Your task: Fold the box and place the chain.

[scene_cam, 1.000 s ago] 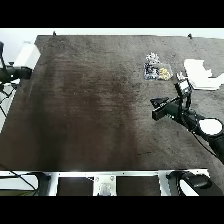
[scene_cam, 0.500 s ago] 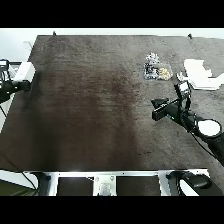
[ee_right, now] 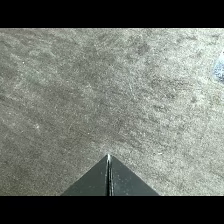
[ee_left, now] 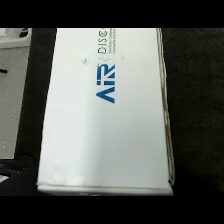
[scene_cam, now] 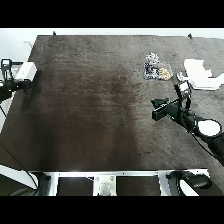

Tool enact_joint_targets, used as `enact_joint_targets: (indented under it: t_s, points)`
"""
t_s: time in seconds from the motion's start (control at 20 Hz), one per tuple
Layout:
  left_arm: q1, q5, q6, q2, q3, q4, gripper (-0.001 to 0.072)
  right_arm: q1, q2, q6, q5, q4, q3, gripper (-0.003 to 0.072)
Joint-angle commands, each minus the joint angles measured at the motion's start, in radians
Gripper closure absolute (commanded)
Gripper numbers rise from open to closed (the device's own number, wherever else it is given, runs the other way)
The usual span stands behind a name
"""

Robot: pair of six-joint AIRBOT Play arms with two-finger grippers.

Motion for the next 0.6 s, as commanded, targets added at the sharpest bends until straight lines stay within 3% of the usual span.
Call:
enact_joint_targets:
  t_s: [0.0,0.1,0.15,0.2,0.3,0.35,0.4,0.55]
  points:
    - [0.001,0.011,-0.003,-0.009,0.008,-0.008,0.0235,0.000,-0.001,0.000,-0.001,0.016,0.000,0.0677]
    - [0.001,0.023,-0.014,-0.009,0.008,-0.009,0.0199,0.000,-0.001,0.000,-0.004,0.037,0.000,0.0676]
    - [0.001,0.026,-0.013,-0.009,0.008,-0.008,0.0122,0.000,-0.001,0.000,-0.004,0.045,0.000,0.0677]
    - [0.001,0.035,-0.018,-0.010,0.008,-0.008,-0.0011,0.000,-0.001,0.000,-0.004,0.050,0.000,0.0676]
    - [0.001,0.035,-0.024,-0.010,0.008,-0.008,-0.0011,0.000,-0.001,0.000,-0.004,0.053,0.000,0.0676]
    - [0.001,0.032,-0.024,-0.010,0.008,-0.008,-0.0011,0.000,-0.001,0.000,-0.004,0.054,0.000,0.0643]
    - [0.001,0.029,-0.024,-0.009,0.008,-0.003,-0.0011,0.000,-0.001,0.000,-0.004,0.060,0.000,0.0562]
    - [0.001,-0.012,-0.024,-0.006,0.014,0.003,-0.0011,0.000,0.000,0.000,-0.003,0.061,0.000,0.0504]
